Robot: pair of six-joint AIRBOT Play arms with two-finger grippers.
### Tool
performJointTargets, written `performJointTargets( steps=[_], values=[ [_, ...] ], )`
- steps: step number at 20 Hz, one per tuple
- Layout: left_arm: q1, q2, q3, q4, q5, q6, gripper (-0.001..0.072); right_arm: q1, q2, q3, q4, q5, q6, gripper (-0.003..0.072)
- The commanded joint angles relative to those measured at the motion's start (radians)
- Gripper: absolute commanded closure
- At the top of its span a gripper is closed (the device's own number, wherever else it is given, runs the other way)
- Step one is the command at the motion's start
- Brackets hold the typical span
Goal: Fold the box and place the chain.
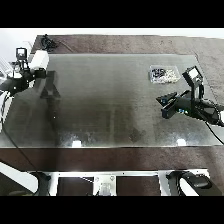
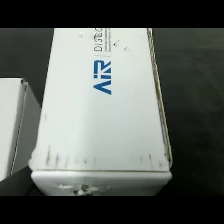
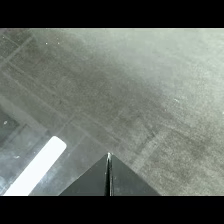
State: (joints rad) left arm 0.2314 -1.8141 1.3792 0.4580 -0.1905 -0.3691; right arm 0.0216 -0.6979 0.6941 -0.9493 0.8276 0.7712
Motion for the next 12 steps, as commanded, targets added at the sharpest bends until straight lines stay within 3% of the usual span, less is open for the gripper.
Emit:
performJointTargets(
  steps=[1, 6, 7, 8, 12],
  values=[
    [0.000, -0.048, -0.002, 0.003, 0.043, -0.023, 0.0689, 0.000, -0.004, 0.000, 0.021, -0.010, 0.000, 0.0683],
    [0.001, -0.058, 0.000, 0.003, 0.042, -0.006, 0.0687, 0.000, -0.006, -0.002, 0.026, -0.019, 0.000, 0.0683],
    [0.001, -0.058, 0.000, 0.005, 0.026, 0.015, 0.0510, 0.000, -0.006, -0.002, 0.026, -0.019, 0.000, 0.0683],
    [0.001, -0.058, 0.000, 0.005, 0.026, 0.030, 0.0003, 0.000, -0.006, -0.002, 0.026, -0.019, 0.000, 0.0683],
    [0.001, -0.045, 0.000, 0.007, 0.025, 0.052, -0.0006, 0.000, -0.006, -0.002, 0.048, -0.021, 0.000, 0.0682]
  ],
)
